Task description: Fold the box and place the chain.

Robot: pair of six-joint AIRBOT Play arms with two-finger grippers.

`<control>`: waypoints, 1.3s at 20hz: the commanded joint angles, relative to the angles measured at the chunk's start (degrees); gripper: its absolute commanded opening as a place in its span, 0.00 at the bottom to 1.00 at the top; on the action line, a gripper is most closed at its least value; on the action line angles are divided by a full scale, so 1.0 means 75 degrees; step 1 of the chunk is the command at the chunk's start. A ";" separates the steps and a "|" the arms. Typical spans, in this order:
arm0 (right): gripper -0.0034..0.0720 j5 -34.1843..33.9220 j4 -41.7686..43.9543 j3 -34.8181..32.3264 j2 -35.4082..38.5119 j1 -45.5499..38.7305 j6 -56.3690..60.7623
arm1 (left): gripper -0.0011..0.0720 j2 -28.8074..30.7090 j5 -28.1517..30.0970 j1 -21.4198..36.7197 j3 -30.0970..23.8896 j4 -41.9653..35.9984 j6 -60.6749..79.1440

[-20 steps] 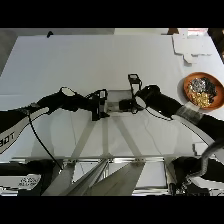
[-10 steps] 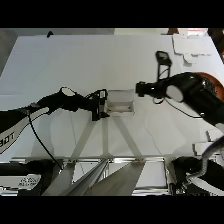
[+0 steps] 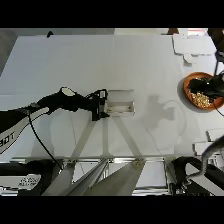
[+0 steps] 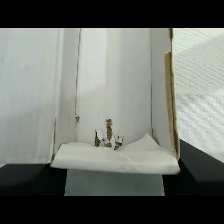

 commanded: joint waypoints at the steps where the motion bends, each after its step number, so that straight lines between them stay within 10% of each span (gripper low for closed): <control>1: 0.82 -0.0603 0.0035 0.0003 -0.0565 -0.1664 -0.1521 | 0.39 0.0000 0.0000 -0.0003 0.0000 0.0000 0.0003; 8: 0.81 -0.1888 0.0510 0.0015 -0.2626 -0.1944 -0.1591 | 0.39 0.0000 0.0000 -0.0003 0.0000 0.0000 0.0003; 15: 0.06 -0.1658 0.0807 0.0017 -0.2821 -0.1944 -0.2014 | 0.39 0.0000 0.0000 -0.0003 0.0000 0.0000 0.0003; 26: 0.05 -0.0682 0.0807 0.0017 -0.0463 -0.0300 -0.2981 | 0.39 0.0000 -0.0003 -0.0003 0.0000 0.0000 0.0000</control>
